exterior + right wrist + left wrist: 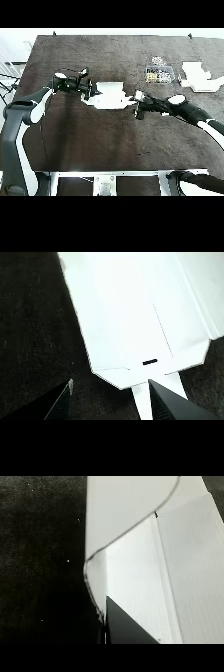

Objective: Fold the box and place the chain.

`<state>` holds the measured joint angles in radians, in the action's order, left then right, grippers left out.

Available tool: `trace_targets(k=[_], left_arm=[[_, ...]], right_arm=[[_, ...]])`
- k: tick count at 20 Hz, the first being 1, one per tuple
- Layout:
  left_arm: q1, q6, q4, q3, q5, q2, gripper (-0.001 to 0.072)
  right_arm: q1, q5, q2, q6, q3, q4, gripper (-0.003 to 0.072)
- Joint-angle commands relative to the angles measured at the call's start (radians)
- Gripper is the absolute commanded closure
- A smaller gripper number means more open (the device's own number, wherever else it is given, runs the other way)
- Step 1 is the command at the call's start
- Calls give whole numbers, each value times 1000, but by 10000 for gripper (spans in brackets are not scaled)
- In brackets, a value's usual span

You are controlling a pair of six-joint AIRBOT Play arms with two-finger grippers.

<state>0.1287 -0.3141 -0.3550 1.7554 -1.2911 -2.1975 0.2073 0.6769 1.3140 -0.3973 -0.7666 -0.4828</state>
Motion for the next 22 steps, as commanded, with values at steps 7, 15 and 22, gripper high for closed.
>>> trace_targets(k=[7,15,22], left_arm=[[0,0,0,0,-5,0,689],[0,0,0,0,-6,0,689],[0,0,0,0,-7,0,689]], right_arm=[[54,-50,124,-68,-58,19,108],[55,-82,190,-63,-156,37,108],[20,-82,197,-25,-207,98,109]])
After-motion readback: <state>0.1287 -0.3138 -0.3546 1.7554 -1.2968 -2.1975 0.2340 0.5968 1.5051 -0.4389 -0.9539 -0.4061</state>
